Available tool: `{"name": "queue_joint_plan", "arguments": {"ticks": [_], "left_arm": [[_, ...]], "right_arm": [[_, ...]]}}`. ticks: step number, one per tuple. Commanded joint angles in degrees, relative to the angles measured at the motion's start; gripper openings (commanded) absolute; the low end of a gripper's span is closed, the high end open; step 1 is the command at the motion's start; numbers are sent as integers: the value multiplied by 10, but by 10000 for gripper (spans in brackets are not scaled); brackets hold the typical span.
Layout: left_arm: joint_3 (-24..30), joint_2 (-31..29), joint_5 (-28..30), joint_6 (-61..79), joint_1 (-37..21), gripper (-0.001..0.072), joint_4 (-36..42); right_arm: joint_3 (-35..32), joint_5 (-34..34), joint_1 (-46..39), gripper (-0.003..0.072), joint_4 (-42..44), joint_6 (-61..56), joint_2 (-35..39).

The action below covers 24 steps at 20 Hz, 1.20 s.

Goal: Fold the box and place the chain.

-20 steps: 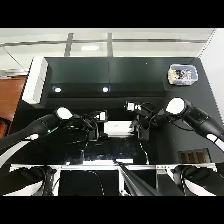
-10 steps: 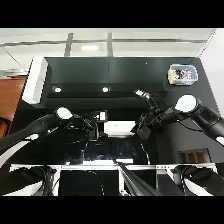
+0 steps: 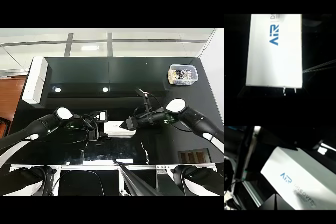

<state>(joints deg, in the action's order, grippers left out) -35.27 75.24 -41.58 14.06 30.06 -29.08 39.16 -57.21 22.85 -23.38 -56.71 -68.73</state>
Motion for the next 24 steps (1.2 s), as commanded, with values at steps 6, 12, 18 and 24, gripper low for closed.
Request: {"name": "queue_joint_plan", "arguments": {"ticks": [6, 12, 18, 24], "left_arm": [[0, 0, 0, 0, 0, 378, 0], [0, 0, 0, 0, 0, 378, 0], [0, 0, 0, -2, -1, 381, 0], [-3, -6, 4, -20, -1, 480, -6]], "right_arm": [[-2, 26, 6, 15, -78, -50, -47], [-2, 37, 6, 15, -78, -50, -47], [4, -11, -4, 15, -69, -46, -34], [32, -165, -146, 15, -105, -63, 106]]}}
